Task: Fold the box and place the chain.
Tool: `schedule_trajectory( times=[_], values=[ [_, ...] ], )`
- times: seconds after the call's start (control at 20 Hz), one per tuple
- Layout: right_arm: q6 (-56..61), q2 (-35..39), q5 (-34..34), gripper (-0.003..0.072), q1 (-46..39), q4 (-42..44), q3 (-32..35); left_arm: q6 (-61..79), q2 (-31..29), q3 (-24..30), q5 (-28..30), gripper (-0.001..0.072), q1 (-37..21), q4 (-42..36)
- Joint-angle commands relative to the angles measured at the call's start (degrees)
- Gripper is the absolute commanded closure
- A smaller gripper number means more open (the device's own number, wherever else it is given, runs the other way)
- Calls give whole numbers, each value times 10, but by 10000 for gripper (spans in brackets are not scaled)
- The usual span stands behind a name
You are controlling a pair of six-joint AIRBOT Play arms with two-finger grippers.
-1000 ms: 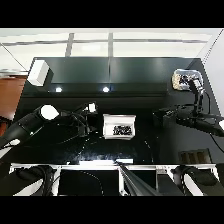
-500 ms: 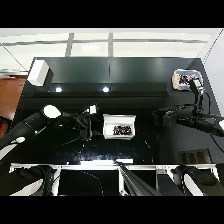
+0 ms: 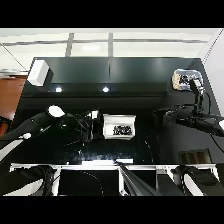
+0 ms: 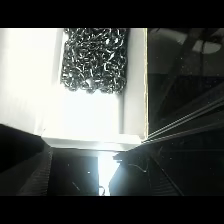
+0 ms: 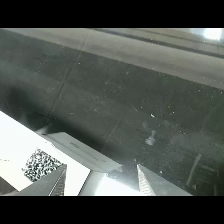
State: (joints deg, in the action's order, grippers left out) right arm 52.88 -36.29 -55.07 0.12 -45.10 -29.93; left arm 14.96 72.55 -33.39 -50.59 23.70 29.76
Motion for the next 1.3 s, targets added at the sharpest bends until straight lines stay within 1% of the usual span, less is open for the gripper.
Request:
schedule_trajectory(
  times=[0.0,0.4,0.55,0.95,1.25],
  values=[
    [1,0,0,174,0,0,0,8,13,0,-2,5,0,-5],
    [1,0,0,174,0,0,0,8,15,-3,9,5,7,-5],
    [1,0,0,174,0,0,0,13,15,-5,30,5,14,-13],
    [1,0,0,174,0,0,0,13,18,-8,33,6,42,-17],
    [1,0,0,174,0,-1,0,10,18,-8,42,6,42,-23]
  ],
)
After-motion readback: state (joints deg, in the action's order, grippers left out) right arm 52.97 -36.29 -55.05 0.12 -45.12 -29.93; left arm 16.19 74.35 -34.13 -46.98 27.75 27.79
